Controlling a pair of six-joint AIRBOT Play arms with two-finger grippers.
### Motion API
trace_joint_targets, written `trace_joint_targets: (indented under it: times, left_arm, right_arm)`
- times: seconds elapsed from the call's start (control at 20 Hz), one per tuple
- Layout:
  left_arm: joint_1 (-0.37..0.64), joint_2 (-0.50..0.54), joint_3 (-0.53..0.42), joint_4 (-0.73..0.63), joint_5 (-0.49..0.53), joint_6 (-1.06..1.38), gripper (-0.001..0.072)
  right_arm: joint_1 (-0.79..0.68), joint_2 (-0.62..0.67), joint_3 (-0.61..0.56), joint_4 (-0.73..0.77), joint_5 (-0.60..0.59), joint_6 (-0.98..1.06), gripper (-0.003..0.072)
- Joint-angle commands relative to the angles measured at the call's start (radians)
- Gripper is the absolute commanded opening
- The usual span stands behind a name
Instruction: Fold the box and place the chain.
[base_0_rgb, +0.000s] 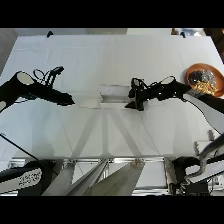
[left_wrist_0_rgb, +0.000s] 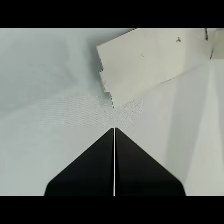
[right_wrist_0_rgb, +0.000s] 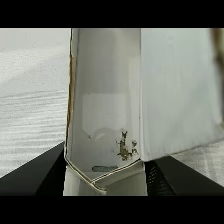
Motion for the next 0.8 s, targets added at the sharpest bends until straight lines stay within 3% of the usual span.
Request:
trace_joint_targets:
  times: [0.0, 0.75]
  left_arm:
    - [-0.021, -0.051, -0.002, 0.007, -0.004, -0.141, 0.0006]
    - [-0.045, -0.063, -0.002, 0.016, 0.147, -0.248, 0.0006]
  right_arm:
    - [0.000, 0.000, 0.001, 0.000, 0.000, 0.000, 0.0242]
    - [0.000, 0.000, 0.001, 0.000, 0.000, 0.000, 0.0242]
